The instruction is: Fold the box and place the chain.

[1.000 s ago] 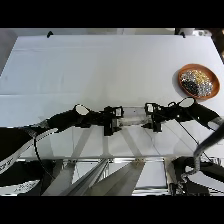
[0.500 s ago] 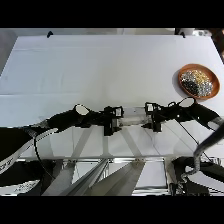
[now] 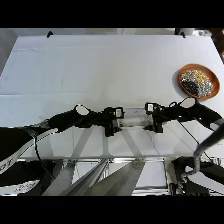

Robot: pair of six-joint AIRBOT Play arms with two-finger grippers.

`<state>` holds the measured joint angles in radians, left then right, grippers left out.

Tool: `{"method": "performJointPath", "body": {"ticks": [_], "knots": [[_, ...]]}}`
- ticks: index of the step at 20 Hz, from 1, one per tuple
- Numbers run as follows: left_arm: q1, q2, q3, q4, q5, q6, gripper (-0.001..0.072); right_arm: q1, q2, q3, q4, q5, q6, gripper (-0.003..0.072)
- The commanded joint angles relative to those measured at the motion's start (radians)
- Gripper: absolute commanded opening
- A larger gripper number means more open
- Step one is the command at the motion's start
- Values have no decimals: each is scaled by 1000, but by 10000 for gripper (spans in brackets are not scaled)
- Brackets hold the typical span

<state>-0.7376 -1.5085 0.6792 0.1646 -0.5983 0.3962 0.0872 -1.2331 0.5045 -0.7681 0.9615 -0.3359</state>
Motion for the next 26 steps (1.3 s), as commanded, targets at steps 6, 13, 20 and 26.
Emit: {"method": "performJointPath", "body": {"ticks": [6, 13, 20, 26], "knots": [[0, 1, 0, 1, 3, 0, 136, 0, 186, 1, -364, 60, 455, 688], [0, 1, 0, 1, 3, 0, 136, 0, 383, 1, -229, 178, 494, 239], [0, 1, 0, 1, 3, 0, 136, 0, 352, 0, 336, -35, 222, 18], [0, 1, 0, 1, 3, 0, 136, 0, 201, 0, 298, -266, 224, 18]]}}
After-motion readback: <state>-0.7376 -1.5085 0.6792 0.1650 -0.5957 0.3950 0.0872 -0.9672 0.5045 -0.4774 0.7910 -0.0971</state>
